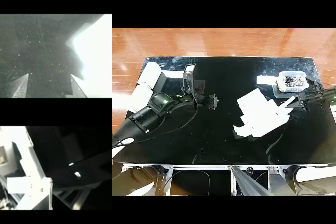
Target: Fold the box and place the chain.
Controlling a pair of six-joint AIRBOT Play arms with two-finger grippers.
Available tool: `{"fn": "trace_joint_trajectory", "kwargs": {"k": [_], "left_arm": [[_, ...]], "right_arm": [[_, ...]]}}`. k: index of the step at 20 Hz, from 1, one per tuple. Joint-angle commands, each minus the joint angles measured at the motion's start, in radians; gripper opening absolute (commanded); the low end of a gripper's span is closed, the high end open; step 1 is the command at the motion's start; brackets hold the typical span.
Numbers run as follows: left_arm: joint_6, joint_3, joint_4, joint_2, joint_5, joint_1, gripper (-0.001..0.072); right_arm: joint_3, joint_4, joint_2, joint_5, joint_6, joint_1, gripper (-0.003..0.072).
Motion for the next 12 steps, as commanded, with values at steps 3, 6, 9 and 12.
{"fn": "trace_joint_trajectory", "kwargs": {"k": [3,6,9,12], "left_arm": [[0.0,0.001,0.0,0.0,0.045,0.055,0.0603],[0.0,0.001,-0.001,0.0,0.081,0.117,0.0603],[0.011,0.0,-0.051,0.0,0.154,0.196,0.0603],[0.157,-0.008,-0.167,-0.017,0.227,0.215,0.0603]], "right_arm": [[-0.282,0.183,0.362,-0.331,0.006,0.071,0.0033],[-0.483,0.205,0.616,-0.437,0.034,0.136,0.0033],[-0.655,0.2,0.799,-0.524,0.053,0.246,0.0033],[-0.792,0.174,0.894,-0.697,0.126,0.401,0.0033]]}}
